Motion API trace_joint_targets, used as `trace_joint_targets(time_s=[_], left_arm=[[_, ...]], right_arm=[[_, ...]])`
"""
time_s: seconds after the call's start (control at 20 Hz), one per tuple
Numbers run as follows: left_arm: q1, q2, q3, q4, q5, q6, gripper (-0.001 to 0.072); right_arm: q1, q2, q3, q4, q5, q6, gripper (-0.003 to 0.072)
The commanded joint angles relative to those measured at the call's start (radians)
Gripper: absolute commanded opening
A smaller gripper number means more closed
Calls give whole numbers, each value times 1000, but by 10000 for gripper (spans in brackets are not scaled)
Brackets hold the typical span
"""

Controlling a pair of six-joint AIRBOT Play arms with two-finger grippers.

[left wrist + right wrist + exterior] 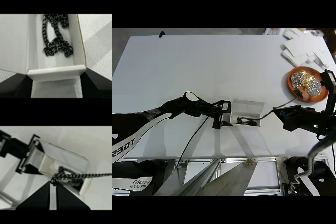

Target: Fold the box and place the chain.

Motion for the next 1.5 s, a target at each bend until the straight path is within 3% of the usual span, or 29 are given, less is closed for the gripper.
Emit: trace_joint_targets(time_s=[0.0, 0.25, 0.5, 0.8, 0.9, 0.95, 1.2, 1.3, 1.45], left_arm=[[0, 0, 1, 0, 0, 0, 85], [0, 0, 1, 0, 0, 0, 85], [0, 0, 1, 0, 0, 0, 85], [0, 0, 1, 0, 0, 0, 85], [0, 0, 1, 0, 0, 0, 85], [0, 0, 1, 0, 0, 0, 85], [0, 0, 1, 0, 0, 0, 85], [0, 0, 1, 0, 0, 0, 85], [0, 0, 1, 0, 0, 0, 85]], right_arm=[[0, -27, 0, 110, -14, -71, 18], [55, -154, 0, 228, -63, -164, 18], [237, -333, 0, 84, -201, -70, 18], [339, -481, 0, 29, -213, -64, 20], [338, -480, 2, 26, -226, -64, 156], [338, -476, 9, 21, -238, -65, 187], [262, -459, 208, -103, -242, -33, 172], [193, -459, 277, -223, -243, 37, 23], [76, -488, 281, -423, -174, 124, 18]])
